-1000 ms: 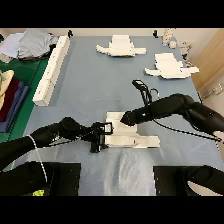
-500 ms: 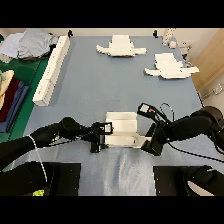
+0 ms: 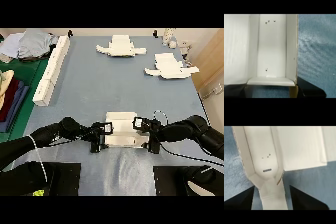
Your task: Fold the box.
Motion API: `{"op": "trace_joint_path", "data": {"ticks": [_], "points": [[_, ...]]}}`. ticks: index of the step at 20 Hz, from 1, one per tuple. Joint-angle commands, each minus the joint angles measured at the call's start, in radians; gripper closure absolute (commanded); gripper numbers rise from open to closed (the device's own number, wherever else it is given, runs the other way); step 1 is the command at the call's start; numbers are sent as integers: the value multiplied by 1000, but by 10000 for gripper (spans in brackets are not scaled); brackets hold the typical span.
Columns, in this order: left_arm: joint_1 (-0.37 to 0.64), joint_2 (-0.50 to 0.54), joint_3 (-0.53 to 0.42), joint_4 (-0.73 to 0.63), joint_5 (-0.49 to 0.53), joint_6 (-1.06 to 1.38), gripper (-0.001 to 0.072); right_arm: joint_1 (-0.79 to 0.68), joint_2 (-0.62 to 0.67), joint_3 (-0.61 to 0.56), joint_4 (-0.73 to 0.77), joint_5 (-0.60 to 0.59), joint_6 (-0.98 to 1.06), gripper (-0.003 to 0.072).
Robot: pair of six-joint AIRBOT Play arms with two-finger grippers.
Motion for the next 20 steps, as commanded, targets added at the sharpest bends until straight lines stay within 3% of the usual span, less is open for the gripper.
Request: {"op": "trace_joint_path", "data": {"ticks": [1,2,6,7,19,20], "points": [[0,0,0,0,0,0,238,2,-26,-7,56,61,-100,89],[0,0,1,0,0,0,238,2,-26,-7,66,59,-100,224],[0,0,0,0,0,0,238,12,-26,-8,107,51,-103,442],[0,0,0,0,0,0,238,20,-26,-8,110,51,-103,536],[0,0,0,0,0,0,238,58,-66,-7,180,136,-157,541],[0,0,0,0,0,0,238,58,-76,-7,187,138,-159,503]]}}
